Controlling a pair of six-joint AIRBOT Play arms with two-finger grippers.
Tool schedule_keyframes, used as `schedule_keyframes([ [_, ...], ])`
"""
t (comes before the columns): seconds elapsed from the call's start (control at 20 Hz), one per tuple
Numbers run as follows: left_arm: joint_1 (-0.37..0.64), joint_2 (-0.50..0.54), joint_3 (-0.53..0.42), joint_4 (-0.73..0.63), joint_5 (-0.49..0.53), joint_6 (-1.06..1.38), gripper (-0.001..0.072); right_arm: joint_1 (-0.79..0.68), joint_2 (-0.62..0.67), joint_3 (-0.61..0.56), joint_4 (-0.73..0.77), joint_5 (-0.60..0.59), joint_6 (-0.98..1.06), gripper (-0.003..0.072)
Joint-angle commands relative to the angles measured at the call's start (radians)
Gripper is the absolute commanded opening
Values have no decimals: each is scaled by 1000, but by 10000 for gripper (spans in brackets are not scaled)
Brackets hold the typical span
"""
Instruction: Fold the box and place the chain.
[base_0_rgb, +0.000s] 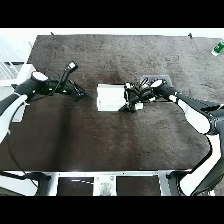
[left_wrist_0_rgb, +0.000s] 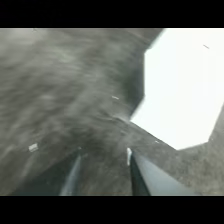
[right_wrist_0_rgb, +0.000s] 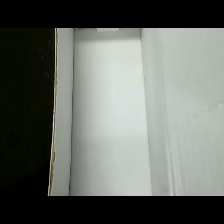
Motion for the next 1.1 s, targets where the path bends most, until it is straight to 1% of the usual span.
schedule_keyframes([
  [0.0,11,-94,37,-70,-73,234,372,1,0,0,0,1,0,496],
  [0.1,11,-94,38,-95,-60,230,372,1,0,0,0,1,0,496],
  [0.2,11,-98,37,-147,-112,248,372,1,0,0,0,1,0,496],
  [0.3,11,-120,38,-169,-157,381,374,1,0,0,0,1,0,496],
  [0.35,11,-134,39,-178,-173,405,401,1,0,0,0,1,0,496],
  [0.4,11,-137,49,-183,-189,412,493,1,0,0,0,1,0,496],
  [0.5,8,-143,68,-184,-182,469,502,1,0,0,0,1,0,496],
  [0.65,-14,-167,72,-111,-155,572,504,1,0,0,0,1,0,496],
  [0.7,-28,-182,72,-87,-160,571,549,1,0,0,0,1,0,496],
  [0.75,-43,-196,72,-81,-154,571,720,1,0,0,0,1,0,496],
  [0.85,-61,-218,72,-80,-145,590,720,1,0,0,0,1,0,496],
  [1.05,-63,-222,72,-94,-149,590,720,1,0,0,0,1,0,496],
])
